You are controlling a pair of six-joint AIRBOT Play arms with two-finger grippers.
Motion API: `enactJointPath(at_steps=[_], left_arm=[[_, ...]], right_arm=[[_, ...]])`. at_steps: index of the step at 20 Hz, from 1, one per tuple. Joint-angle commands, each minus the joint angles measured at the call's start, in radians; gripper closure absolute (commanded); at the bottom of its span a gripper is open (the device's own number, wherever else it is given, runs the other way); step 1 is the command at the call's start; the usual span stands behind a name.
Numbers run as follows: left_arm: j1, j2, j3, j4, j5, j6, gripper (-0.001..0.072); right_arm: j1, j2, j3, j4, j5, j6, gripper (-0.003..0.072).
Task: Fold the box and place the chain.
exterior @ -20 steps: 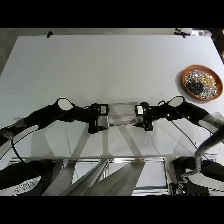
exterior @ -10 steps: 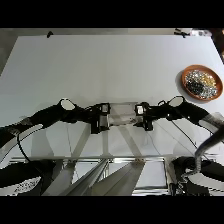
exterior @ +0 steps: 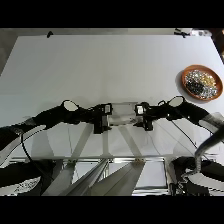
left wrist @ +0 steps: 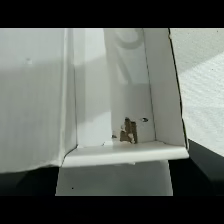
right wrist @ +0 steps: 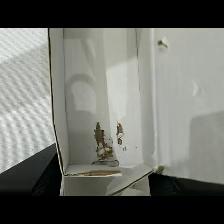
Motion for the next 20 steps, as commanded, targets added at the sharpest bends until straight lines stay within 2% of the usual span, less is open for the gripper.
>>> enactJointPath(at_steps=[1,2,3,4,20], left_arm=[[-0.003,-0.003,0.000,-0.012,0.048,0.002,0.0195],[-0.003,-0.003,0.000,-0.010,0.048,0.002,0.0374],[-0.003,-0.003,0.000,-0.010,0.048,0.002,0.0518],[-0.003,-0.003,0.000,-0.007,0.054,0.003,0.0578],[-0.003,-0.003,0.000,-0.007,0.059,0.002,0.0574]], right_arm=[[0.000,0.000,0.000,0.000,0.000,0.000,0.0286],[0.000,0.000,0.000,0.000,0.000,0.000,0.0286],[0.000,0.000,0.000,0.000,0.000,0.000,0.0286],[0.000,0.000,0.000,0.000,0.000,0.000,0.0286],[0.000,0.000,0.000,0.000,0.000,0.000,0.0286]])
